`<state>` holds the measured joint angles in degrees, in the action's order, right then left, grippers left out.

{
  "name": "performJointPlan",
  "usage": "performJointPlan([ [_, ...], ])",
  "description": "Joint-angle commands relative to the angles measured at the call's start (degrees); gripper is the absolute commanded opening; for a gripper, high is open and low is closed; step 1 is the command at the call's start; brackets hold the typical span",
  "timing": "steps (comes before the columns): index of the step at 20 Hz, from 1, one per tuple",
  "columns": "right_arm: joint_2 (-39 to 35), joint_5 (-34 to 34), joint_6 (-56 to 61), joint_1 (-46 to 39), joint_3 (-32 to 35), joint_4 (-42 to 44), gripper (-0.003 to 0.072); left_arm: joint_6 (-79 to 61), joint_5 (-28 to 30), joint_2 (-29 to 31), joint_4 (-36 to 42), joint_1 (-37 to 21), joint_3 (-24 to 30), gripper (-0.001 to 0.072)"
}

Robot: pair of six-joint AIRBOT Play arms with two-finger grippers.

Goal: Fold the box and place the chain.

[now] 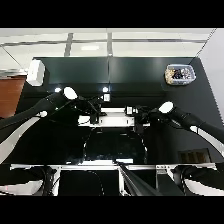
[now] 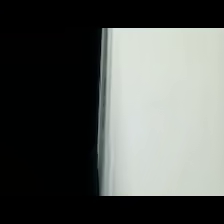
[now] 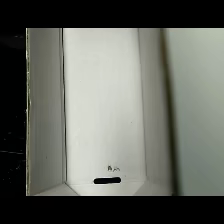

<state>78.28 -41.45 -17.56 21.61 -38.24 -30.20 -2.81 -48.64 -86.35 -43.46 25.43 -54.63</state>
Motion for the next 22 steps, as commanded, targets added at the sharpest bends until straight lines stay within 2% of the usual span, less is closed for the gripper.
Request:
performJointPlan([
  [1,0.1,0.1,0.0,0.2,0.0,-0.1,0.0713,0.0,0.0,0.0,0.0,0.0,0.0,0.0024],
  [22,0.1,0.8,1.3,0.2,0.0,-1.3,0.0712,0.0,0.0,0.0,0.0,0.0,0.0,0.0024],
])
